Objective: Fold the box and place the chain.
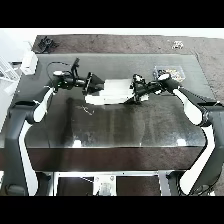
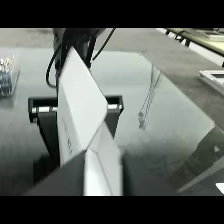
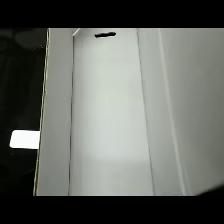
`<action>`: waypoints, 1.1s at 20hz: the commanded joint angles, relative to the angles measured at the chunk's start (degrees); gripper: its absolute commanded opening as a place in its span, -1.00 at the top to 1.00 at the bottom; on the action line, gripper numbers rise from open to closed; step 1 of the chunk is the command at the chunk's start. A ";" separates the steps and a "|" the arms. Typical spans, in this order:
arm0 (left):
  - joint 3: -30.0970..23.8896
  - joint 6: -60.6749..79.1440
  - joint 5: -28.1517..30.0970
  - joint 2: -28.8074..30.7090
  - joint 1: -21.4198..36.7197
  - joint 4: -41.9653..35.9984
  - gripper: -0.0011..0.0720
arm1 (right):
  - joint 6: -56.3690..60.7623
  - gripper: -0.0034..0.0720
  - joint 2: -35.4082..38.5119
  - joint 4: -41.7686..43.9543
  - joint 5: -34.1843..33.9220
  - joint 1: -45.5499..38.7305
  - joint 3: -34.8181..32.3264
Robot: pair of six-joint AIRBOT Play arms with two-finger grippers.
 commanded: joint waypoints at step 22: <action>-28.72 -0.74 41.18 36.39 -9.11 15.74 0.92 | 0.04 -0.76 -0.02 0.02 -0.02 0.02 -0.02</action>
